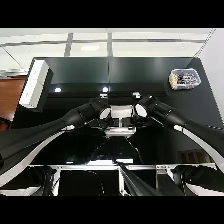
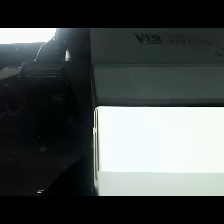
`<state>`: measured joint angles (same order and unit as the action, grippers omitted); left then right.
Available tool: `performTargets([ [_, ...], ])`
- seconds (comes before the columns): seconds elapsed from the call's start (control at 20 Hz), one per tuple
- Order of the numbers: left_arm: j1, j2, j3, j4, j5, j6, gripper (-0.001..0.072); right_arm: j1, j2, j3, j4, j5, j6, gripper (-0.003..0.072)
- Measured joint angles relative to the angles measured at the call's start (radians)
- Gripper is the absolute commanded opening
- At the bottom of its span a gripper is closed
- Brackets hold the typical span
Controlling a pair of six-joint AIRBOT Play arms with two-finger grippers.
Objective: Fold the box and place the chain.
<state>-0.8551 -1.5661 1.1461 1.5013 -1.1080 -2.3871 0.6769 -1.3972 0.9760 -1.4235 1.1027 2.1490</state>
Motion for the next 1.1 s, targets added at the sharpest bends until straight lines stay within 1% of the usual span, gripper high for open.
performTargets([
  [0.15,0.000,0.000,0.000,0.000,0.000,0.000,0.0029,-0.019,0.071,0.013,0.002,0.050,-0.064,0.0314],
  [0.3,0.000,0.000,0.000,0.000,0.001,0.002,0.0029,-0.054,0.209,0.024,-0.024,0.102,-0.133,0.0314],
  [0.4,0.000,0.000,0.000,0.000,0.002,0.002,0.0029,-0.095,0.305,0.027,-0.113,0.112,-0.158,0.0314],
  [0.5,0.000,0.000,0.000,0.001,0.002,0.002,0.0029,-0.151,0.364,0.027,-0.259,0.104,-0.172,0.0314],
  [0.55,0.000,0.000,0.000,0.001,0.002,0.001,0.0029,-0.195,0.381,0.021,-0.342,0.077,-0.177,0.0359],
  [0.6,0.000,0.000,0.000,0.001,0.002,0.001,0.0029,-0.248,0.390,0.010,-0.408,0.032,-0.179,0.0653],
  [0.65,0.000,0.000,0.000,0.001,0.002,0.001,0.0029,-0.306,0.390,-0.003,-0.452,-0.026,-0.182,0.0678],
  [0.7,0.000,0.000,0.000,0.001,0.002,0.001,0.0029,-0.376,0.378,-0.016,-0.477,-0.092,-0.185,0.0677],
  [0.8,0.000,0.000,0.000,0.001,0.002,0.001,0.0029,-0.512,0.323,-0.025,-0.469,-0.219,-0.185,0.0677],
  [0.85,0.000,0.000,0.000,0.001,0.002,0.001,0.0029,-0.581,0.275,-0.008,-0.450,-0.275,-0.184,0.0677],
  [0.9,0.000,0.000,0.000,0.001,0.001,0.001,0.0029,-0.639,0.214,0.033,-0.432,-0.305,-0.180,0.0677],
  [1.0,0.000,0.000,0.000,0.001,0.001,0.001,0.0029,-0.717,0.063,0.176,-0.402,-0.280,-0.174,0.0677],
  [1.1,0.000,0.000,0.000,0.001,0.000,0.001,0.0029,-0.766,-0.119,0.389,-0.376,-0.201,-0.168,0.0677],
])
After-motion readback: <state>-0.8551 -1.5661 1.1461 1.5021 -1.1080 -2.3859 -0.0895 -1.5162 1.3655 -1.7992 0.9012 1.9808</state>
